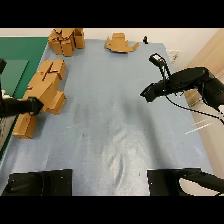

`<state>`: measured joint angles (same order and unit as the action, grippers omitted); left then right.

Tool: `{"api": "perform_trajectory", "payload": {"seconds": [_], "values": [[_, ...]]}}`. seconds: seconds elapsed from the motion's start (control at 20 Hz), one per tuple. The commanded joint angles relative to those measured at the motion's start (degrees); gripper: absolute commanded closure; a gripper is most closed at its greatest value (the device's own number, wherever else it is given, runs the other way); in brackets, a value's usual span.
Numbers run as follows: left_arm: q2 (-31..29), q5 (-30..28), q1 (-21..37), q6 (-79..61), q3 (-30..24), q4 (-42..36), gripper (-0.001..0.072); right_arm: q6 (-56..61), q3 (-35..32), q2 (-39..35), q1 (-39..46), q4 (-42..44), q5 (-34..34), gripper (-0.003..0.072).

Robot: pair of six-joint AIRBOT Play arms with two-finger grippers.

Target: Fold the box.

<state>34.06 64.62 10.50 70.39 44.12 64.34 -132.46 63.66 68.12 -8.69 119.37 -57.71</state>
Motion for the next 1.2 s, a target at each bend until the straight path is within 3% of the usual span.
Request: {"api": "perform_trajectory", "payload": {"seconds": [0.0,0.1,0.2,0.3,0.5,0.85,1.15], "values": [[-11.6,3.2,0.6,9.8,-6.9,9.3,0.0703,-0.1,-0.5,-0.3,0.3,-0.4,0.7,0.0682],[-16.6,8.0,0.6,12.0,-9.5,16.5,0.0703,-0.2,-0.5,-0.3,0.3,-0.5,0.7,0.0682],[-19.6,9.7,0.6,10.7,-13.5,16.4,0.0702,-0.2,-0.5,-0.3,0.3,-0.5,0.8,0.0682],[-19.4,7.8,0.6,8.6,-17.9,14.2,0.0701,-0.2,-0.5,-0.3,0.3,-0.5,0.8,0.0682],[-15.5,-4.3,0.6,5.2,-23.3,11.3,0.0702,-0.2,-0.5,-0.3,0.3,-0.5,0.7,0.0682],[-1.3,-14.3,0.6,2.0,-23.4,10.3,0.0698,-0.2,-0.5,-0.3,0.3,-0.5,0.6,0.0682],[-0.5,-14.5,0.6,0.2,-23.4,9.1,0.0694,-0.2,-0.5,-0.3,0.3,-0.5,0.2,0.0682]]}}
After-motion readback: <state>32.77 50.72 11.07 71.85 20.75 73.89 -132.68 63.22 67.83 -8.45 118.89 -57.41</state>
